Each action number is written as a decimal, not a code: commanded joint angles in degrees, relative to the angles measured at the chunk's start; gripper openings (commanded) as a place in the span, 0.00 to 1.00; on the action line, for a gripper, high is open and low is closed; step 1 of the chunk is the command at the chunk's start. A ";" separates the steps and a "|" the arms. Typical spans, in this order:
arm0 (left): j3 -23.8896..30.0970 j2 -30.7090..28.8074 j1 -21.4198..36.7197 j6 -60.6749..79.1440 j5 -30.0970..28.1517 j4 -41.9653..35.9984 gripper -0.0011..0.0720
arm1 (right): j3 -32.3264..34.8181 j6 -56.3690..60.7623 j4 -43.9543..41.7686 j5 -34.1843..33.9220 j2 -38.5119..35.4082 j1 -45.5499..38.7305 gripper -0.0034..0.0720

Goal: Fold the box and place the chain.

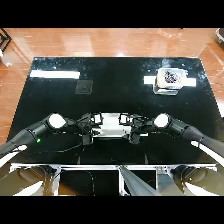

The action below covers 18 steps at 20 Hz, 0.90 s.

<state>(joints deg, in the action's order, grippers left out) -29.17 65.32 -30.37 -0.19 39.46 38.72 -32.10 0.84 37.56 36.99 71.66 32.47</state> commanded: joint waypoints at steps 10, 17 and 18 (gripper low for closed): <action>-0.11 -12.00 12.20 -22.60 6.29 9.22 0.04 | 0.02 0.02 -0.02 0.04 0.04 0.04 0.38; 0.17 -13.29 32.70 -60.30 18.64 9.75 0.04 | 0.02 0.02 0.00 0.02 0.04 0.04 0.38; 0.17 -11.96 33.81 -60.33 19.67 10.12 0.04 | 0.02 0.02 0.00 0.02 0.04 0.04 0.38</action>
